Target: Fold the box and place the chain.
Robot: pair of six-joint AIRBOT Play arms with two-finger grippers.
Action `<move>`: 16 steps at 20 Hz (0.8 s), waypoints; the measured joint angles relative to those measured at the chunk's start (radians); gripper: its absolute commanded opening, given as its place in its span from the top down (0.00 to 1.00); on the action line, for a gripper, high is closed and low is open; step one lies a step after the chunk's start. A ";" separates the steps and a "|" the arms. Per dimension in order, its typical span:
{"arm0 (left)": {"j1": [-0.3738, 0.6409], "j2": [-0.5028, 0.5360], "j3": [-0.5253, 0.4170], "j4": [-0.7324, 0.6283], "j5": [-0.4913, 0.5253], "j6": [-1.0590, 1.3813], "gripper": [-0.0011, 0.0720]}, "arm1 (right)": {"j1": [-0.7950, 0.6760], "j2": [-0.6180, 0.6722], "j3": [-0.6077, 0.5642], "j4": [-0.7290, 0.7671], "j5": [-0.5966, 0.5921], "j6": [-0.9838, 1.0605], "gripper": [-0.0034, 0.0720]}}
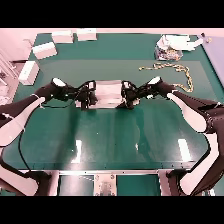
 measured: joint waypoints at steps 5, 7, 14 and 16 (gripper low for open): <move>0.000 -0.005 0.000 -0.044 0.007 0.008 0.37 | 0.000 0.000 0.000 0.000 0.000 0.000 0.18; 0.000 -0.005 0.000 -0.051 0.006 0.007 0.37 | 0.000 0.000 0.000 0.000 0.000 0.000 0.18; 0.000 -0.005 0.000 -0.061 0.002 -0.006 0.15 | 0.000 0.000 0.000 0.001 0.000 0.000 0.18; 0.000 -0.005 0.000 -0.062 0.003 -0.011 0.15 | 0.000 0.000 0.000 0.001 -0.001 0.001 0.18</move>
